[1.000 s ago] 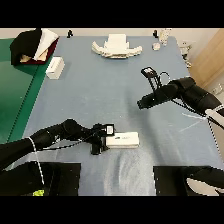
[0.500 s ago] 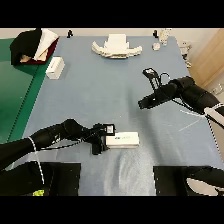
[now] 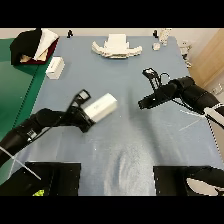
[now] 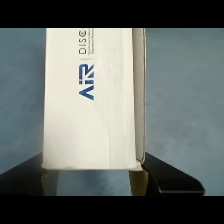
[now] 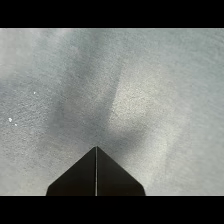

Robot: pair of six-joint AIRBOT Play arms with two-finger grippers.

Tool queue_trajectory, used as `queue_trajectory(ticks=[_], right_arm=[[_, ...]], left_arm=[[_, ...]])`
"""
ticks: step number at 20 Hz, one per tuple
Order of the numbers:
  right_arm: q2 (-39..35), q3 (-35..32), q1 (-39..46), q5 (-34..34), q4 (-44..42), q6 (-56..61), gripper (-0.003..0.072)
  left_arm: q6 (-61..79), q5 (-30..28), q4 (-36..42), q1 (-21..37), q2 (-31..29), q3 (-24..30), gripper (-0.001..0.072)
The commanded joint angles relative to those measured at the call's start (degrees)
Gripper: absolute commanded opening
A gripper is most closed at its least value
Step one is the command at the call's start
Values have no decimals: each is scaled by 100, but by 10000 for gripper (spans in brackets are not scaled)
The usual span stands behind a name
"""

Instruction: Fold the box.

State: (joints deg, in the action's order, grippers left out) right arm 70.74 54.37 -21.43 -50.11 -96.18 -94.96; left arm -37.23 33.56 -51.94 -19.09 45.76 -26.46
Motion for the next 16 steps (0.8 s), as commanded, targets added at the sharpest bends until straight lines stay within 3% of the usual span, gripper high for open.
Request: queue_trajectory(ticks=[1,4,7,11,16], right_arm=[[2,7,2,2,-7,4,7],[2,7,2,2,-4,2,7],[2,7,2,2,-7,2,7],[2,7,2,2,-4,2,7],[2,7,2,0,-4,2,7]], left_arm=[[-1923,260,-1353,1589,-315,-81,312],[-1646,85,-1366,2970,52,-127,313],[-1408,-337,-1366,3805,765,-472,312],[-1268,-780,-1364,4022,2168,-1539,313],[-1268,-789,-1123,3978,3853,-3215,312]])
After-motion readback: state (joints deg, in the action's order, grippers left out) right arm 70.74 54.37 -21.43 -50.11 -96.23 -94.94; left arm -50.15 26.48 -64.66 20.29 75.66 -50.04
